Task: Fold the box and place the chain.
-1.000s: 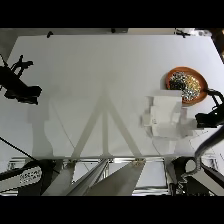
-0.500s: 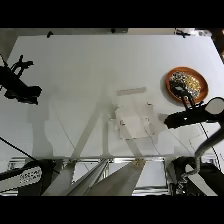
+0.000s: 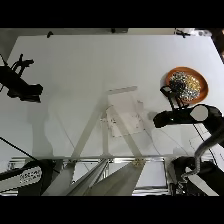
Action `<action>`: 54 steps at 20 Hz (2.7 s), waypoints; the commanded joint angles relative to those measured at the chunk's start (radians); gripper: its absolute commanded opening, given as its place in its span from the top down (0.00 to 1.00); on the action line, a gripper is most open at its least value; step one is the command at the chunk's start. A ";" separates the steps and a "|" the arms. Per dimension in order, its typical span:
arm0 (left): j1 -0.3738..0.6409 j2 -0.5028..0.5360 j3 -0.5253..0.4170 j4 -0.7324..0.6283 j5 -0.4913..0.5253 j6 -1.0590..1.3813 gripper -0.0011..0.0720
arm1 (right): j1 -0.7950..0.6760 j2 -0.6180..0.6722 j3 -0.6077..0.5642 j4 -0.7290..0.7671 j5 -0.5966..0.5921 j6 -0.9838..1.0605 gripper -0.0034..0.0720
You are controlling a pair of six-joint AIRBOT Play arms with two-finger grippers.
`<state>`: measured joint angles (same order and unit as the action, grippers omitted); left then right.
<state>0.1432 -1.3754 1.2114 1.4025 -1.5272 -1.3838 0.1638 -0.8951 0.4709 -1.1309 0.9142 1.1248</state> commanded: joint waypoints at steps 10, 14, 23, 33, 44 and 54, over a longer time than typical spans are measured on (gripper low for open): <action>-0.349 -0.207 0.000 -0.693 0.145 0.758 0.56 | 0.011 -0.010 -0.002 0.014 -0.036 0.001 0.95; -0.492 -0.304 0.000 -0.725 0.270 0.830 0.17 | 0.011 -0.010 -0.002 0.014 -0.036 0.000 0.95; -0.521 -0.410 0.000 -0.967 0.285 1.016 0.18 | 0.011 -0.010 -0.002 0.014 -0.033 0.000 0.94; -0.568 -0.435 0.000 -0.933 0.257 1.070 0.76 | 0.011 -0.010 -0.002 0.060 -0.032 0.001 0.94; -0.587 -0.285 0.000 -0.791 0.235 1.030 0.99 | 0.010 0.066 0.071 0.037 0.130 0.005 0.46; -0.682 0.062 -0.259 -0.764 0.381 1.065 0.99 | 0.010 0.466 0.171 -0.169 0.444 0.136 0.35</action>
<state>-0.4980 -1.4002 1.0687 0.6361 -1.2774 -0.3592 0.1745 -0.5430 0.6331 -1.2625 1.2823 1.2362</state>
